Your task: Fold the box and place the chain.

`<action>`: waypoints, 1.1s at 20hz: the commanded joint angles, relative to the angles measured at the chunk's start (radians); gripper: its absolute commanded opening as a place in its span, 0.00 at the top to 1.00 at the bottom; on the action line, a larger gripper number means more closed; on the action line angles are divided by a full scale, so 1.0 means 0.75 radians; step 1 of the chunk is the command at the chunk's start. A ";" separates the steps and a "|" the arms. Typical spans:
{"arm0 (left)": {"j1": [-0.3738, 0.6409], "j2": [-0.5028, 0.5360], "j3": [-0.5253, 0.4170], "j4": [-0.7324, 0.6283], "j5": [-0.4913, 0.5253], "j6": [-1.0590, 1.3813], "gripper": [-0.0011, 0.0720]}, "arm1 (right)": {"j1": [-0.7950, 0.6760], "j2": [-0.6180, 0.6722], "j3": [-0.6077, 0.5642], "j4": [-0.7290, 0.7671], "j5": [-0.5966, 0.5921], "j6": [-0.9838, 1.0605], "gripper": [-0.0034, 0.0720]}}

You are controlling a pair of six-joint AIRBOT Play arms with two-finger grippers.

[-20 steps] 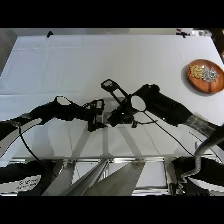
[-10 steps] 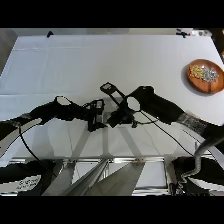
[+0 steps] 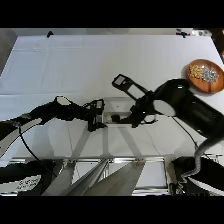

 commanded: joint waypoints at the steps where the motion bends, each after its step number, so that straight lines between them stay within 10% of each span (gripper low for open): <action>1: 0.000 0.001 0.001 0.000 0.001 0.001 0.61 | -0.060 0.194 -0.001 0.027 0.135 -0.327 0.85; 8: 0.000 0.001 0.001 0.000 0.001 0.001 0.61 | -0.084 0.370 -0.352 0.290 0.136 -0.521 0.94; 16: 0.000 0.001 0.001 0.000 0.001 0.001 0.61 | -0.090 0.369 -0.812 0.253 -0.478 -0.765 0.93; 19: 0.000 0.001 0.001 0.000 0.001 0.001 0.61 | -0.177 0.357 -0.862 0.253 -0.654 -0.780 0.20; 22: 0.000 0.001 0.001 0.000 0.000 0.001 0.61 | -0.335 0.355 -0.889 0.259 -0.710 -0.946 0.18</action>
